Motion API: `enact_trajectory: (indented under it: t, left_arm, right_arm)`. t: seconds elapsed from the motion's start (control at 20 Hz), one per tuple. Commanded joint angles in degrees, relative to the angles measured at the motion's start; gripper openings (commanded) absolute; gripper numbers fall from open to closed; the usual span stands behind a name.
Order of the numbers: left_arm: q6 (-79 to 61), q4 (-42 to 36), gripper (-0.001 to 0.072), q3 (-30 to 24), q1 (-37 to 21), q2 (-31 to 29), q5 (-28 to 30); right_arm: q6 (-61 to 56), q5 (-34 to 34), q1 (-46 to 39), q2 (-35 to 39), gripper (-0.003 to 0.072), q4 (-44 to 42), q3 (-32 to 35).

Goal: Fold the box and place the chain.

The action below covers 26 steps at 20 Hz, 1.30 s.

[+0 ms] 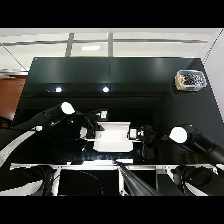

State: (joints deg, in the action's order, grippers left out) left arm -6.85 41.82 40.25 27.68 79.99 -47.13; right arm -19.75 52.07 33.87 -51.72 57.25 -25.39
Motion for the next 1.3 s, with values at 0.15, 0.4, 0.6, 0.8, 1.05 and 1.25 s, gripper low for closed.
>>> enact_trajectory:
  t: [0.15, 0.4, 0.6, 0.8, 1.05, 1.25]
  left_arm:
    - [0.0, 0.13, 0.0027, -0.02, 0.0, 0.04, 0.42]
    - [0.0, 0.13, 0.0028, -0.02, 0.0, 0.11, 0.42]
    - [0.0, 0.11, 0.0028, -0.02, 0.0, 0.11, 0.42]
    - [0.0, -0.42, 0.0028, -0.02, 0.0, 0.11, 0.39]
    - [0.02, -0.42, 0.0028, -0.02, 0.0, 0.11, 0.39]
    - [0.0, -0.46, 0.0028, -0.02, 0.0, 0.11, 0.39]
  right_arm:
    - [3.93, -6.82, 5.2, -3.41, 0.0708, -0.11, 0.42]
    - [3.08, -14.64, 9.53, -4.96, 0.0709, -4.37, 0.37]
    - [-5.22, -12.09, 9.05, -4.83, 0.0708, -0.33, -1.97]
    - [-13.46, -7.23, 6.47, -3.37, 0.0708, 9.18, -5.81]
    - [-13.99, -10.27, 1.6, -2.73, 0.0709, 4.94, -6.16]
    - [-9.57, -12.17, 1.57, -3.43, 0.0708, 1.4, -6.14]
